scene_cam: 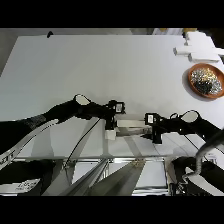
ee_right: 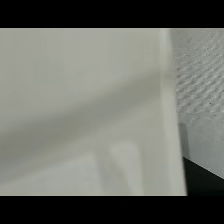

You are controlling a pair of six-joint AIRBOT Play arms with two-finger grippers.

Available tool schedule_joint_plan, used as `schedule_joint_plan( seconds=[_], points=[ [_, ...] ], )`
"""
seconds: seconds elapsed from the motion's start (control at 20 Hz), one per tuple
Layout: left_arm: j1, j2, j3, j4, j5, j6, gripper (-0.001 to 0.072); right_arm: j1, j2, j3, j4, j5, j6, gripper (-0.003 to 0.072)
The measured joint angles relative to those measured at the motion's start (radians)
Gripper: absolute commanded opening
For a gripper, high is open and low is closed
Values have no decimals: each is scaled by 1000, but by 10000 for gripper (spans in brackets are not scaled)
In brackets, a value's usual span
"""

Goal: Fold the box and place the chain.

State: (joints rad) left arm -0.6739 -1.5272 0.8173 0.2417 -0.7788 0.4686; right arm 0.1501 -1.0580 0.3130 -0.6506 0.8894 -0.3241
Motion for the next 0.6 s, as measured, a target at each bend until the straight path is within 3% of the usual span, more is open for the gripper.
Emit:
schedule_joint_plan(
  seconds=[0.15, 0.35, 0.4, 0.5, 0.6],
  points=[
    [6, 32, 0, 62, -3, -44, 694, 0, 0, 0, 1, -7, 3, 400],
    [48, 106, 0, 242, -26, -239, 679, 0, 0, 0, 3, -13, 5, 400],
    [61, 130, 0, 292, -35, -292, 595, 0, 0, 0, 3, -13, 6, 400],
    [86, 187, 0, 399, -70, -399, 309, 0, 0, 0, 4, -18, 9, 400],
    [99, 252, 0, 504, -124, -488, 164, -1, 0, 0, 3, -16, 8, 400]
  ],
)
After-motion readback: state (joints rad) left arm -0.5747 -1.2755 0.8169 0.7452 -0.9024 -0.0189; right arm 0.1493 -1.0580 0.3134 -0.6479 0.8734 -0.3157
